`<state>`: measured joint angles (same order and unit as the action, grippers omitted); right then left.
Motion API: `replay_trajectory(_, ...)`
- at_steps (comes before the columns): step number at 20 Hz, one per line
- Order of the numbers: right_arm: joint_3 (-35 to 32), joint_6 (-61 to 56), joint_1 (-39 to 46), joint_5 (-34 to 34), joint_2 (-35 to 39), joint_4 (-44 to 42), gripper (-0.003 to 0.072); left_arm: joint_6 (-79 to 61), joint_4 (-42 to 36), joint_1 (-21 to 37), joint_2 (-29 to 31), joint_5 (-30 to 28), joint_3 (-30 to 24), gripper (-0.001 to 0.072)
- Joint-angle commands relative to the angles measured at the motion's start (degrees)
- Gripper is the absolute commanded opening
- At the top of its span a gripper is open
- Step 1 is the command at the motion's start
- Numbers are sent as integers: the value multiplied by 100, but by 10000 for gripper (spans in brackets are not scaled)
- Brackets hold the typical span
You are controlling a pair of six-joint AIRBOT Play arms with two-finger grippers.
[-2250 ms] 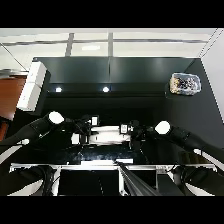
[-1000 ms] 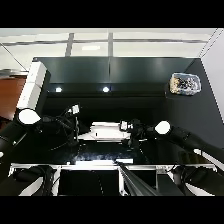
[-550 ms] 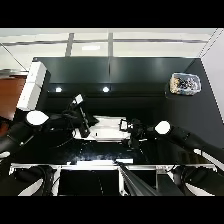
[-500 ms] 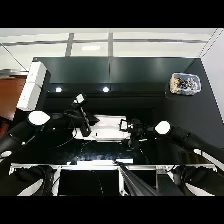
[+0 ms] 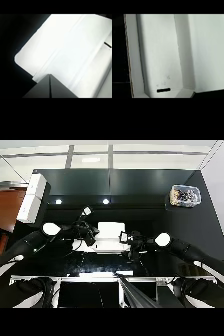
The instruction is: Fold the box and place the chain.
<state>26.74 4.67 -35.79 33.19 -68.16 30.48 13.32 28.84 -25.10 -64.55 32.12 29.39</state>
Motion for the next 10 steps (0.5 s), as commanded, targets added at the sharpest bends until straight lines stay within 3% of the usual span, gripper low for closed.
replay_trajectory(1,4,0,-2,2,-2,0,392,26,428,315,378,140,68,30)
replay_trajectory(3,4,0,-2,2,-2,0,392,26,807,726,776,645,68,64)
replay_trajectory(4,4,0,-2,2,-2,0,392,26,986,962,951,973,68,283)
replay_trajectory(5,4,0,-2,0,-2,0,393,26,1143,1198,1082,1294,68,621)
replay_trajectory(6,4,0,-2,0,-2,-2,393,44,1263,1408,1152,1567,68,706)
replay_trajectory(10,4,0,-2,2,-2,0,392,-68,2026,1904,1045,2715,-2,704)
